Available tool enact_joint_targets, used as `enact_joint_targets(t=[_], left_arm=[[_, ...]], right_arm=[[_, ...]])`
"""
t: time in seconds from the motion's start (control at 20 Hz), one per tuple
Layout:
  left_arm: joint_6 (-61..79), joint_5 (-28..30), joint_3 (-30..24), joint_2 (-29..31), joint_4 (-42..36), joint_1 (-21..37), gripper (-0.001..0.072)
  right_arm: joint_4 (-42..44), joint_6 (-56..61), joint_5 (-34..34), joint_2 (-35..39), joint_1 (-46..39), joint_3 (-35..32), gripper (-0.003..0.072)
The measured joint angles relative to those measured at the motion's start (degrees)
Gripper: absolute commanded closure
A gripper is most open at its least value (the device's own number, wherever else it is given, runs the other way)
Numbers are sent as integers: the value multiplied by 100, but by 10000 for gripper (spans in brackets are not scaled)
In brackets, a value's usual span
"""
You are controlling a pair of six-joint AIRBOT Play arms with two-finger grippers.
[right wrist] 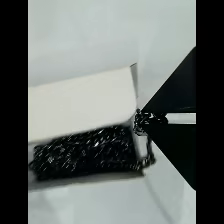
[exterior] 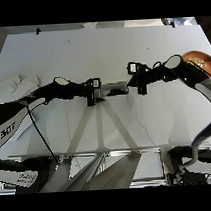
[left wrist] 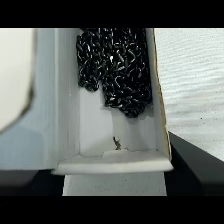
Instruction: Fold the box and place the chain.
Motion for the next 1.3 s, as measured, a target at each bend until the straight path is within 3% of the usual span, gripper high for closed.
enact_joint_targets(t=[0.25,0.4,0.45,0.55,0.85,1.05,1.3], left_arm=[[0,0,0,0,0,0,361],[0,0,0,0,0,0,361],[0,0,0,0,0,0,361],[0,0,0,0,0,0,361],[0,0,0,0,0,0,361],[0,0,0,0,0,0,361],[-2,0,0,0,0,0,361]], right_arm=[[205,160,544,328,20,0,667],[280,280,505,380,149,0,663],[295,306,444,389,216,0,590],[328,354,280,400,339,0,284],[544,968,391,404,485,308,281],[643,1867,868,400,507,1036,285],[743,3097,671,-24,507,1958,285]])
